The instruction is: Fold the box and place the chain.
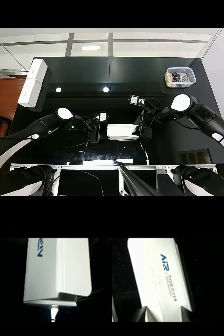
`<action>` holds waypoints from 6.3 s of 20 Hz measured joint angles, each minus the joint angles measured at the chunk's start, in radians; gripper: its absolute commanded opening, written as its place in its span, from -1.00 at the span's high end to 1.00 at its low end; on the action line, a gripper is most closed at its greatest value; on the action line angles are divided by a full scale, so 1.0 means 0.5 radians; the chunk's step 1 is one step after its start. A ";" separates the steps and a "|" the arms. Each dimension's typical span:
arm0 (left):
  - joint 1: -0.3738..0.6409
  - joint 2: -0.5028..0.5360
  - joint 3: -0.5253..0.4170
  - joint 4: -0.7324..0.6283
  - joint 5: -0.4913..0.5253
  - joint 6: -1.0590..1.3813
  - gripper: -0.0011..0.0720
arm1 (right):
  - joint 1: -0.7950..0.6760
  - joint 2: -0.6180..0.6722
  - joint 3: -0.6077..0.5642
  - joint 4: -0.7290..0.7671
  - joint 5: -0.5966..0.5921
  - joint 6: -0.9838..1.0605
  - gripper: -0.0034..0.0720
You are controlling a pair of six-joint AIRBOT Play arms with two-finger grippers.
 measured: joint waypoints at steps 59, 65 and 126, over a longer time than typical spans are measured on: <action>0.001 0.000 0.001 0.000 0.003 0.001 -0.04 | 0.089 -0.010 0.000 -0.049 -0.092 0.101 0.14; 0.000 0.000 0.001 0.000 -0.002 0.000 -0.04 | 0.082 0.005 0.004 -0.056 -0.080 0.126 0.14; 0.000 0.000 0.001 0.004 0.002 0.005 -0.05 | -0.049 -0.312 -0.259 0.668 -0.150 1.055 0.83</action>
